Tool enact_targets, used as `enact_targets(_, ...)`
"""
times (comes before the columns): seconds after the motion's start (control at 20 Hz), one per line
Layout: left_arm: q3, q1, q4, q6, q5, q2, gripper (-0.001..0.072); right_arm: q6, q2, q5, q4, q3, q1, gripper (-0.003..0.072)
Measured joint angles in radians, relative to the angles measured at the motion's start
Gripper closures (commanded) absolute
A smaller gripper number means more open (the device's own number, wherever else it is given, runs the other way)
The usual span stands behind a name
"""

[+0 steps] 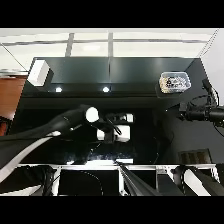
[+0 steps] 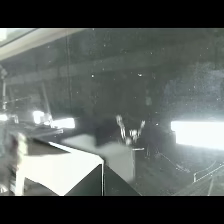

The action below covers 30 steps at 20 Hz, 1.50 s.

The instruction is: Fold the box and place the chain.

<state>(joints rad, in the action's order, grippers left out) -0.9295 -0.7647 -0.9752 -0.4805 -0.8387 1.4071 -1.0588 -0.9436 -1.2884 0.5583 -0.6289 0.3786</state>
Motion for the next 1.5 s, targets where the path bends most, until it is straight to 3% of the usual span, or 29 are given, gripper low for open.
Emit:
enact_targets(0.05, 0.0, 0.038, -0.035, -0.041, -0.024, -0.023, 0.0417, 0.0, 0.0, -0.005, 0.0, 0.0, 0.0, 0.0674)
enact_targets(0.2, 0.027, 0.221, -0.161, -0.18, -0.093, -0.106, 0.0416, 0.0, 0.0, -0.01, 0.0, 0.0, 0.0, 0.0674)
enact_targets(0.45, 0.104, 0.692, -0.281, -0.363, -0.143, -0.207, 0.0417, 0.001, 0.0, -0.011, 0.0, 0.0, 0.0, 0.0673)
enact_targets(0.6, 0.098, 0.953, -0.301, -0.457, -0.113, -0.216, 0.0417, 0.002, 0.0, -0.01, 0.0, 0.0, 0.0, 0.0674)
enact_targets(0.75, 0.015, 1.126, -0.304, -0.496, -0.07, -0.155, 0.0417, 0.002, 0.0, -0.01, 0.0, 0.0, 0.0, 0.0673)
enact_targets(0.9, -0.122, 1.197, -0.299, -0.507, -0.055, -0.036, 0.0416, 0.002, 0.0, -0.012, 0.0, 0.0, 0.0, 0.0673)
enact_targets(1.15, -0.29, 1.222, -0.282, -0.515, -0.033, 0.156, 0.0415, -0.008, 0.0, -0.025, 0.0, 0.0, 0.0, 0.0673)
enact_targets(1.2, -0.304, 1.223, -0.276, -0.518, -0.031, 0.18, 0.0384, -0.008, 0.0, -0.028, 0.001, 0.0, 0.0, 0.0673)
enact_targets(1.25, -0.315, 1.223, -0.268, -0.518, -0.013, 0.201, 0.0094, -0.008, 0.0, -0.03, 0.0, 0.0, 0.0, 0.0674)
enact_targets(1.3, -0.323, 1.222, -0.261, -0.518, 0.003, 0.216, 0.0002, -0.009, 0.0, -0.032, 0.001, 0.0, 0.0, 0.0673)
enact_targets(1.5, -0.372, 1.205, -0.27, -0.553, 0.022, 0.23, 0.0002, -0.011, 0.0, -0.035, 0.001, 0.0, 0.0, 0.0673)
